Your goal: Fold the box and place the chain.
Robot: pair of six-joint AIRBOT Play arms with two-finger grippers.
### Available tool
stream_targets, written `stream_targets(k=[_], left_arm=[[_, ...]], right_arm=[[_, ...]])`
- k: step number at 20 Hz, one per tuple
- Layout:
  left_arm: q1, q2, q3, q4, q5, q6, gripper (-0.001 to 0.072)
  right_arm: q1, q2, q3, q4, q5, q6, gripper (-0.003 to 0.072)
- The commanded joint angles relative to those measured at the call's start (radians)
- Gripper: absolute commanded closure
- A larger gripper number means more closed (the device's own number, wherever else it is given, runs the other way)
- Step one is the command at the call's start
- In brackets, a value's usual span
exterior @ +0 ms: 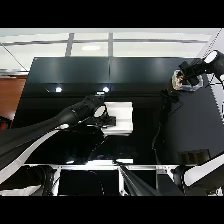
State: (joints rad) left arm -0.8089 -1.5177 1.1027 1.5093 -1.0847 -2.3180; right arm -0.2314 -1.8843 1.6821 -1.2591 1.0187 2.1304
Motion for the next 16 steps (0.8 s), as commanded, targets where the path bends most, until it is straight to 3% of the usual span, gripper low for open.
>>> stream_targets(k=[1, 7, 12, 16], left_arm=[[0.001, 0.000, 0.001, 0.000, 0.001, 0.000, 0.0681], [0.001, 0.000, 0.001, 0.000, 0.001, 0.000, 0.0681], [0.001, 0.000, 0.001, 0.001, 0.003, 0.000, 0.0681], [0.001, 0.000, 0.001, 0.000, 0.007, 0.000, 0.0681]], right_arm=[[-0.002, -0.002, 0.001, 0.051, 0.019, -0.175, 0.0672], [-0.037, 0.154, 0.001, 0.083, 0.058, -0.478, 0.0673], [-0.066, 0.434, 0.001, 0.138, 0.034, -0.629, 0.0674], [-0.066, 0.621, 0.022, 0.274, 0.014, -0.740, 0.0674]])
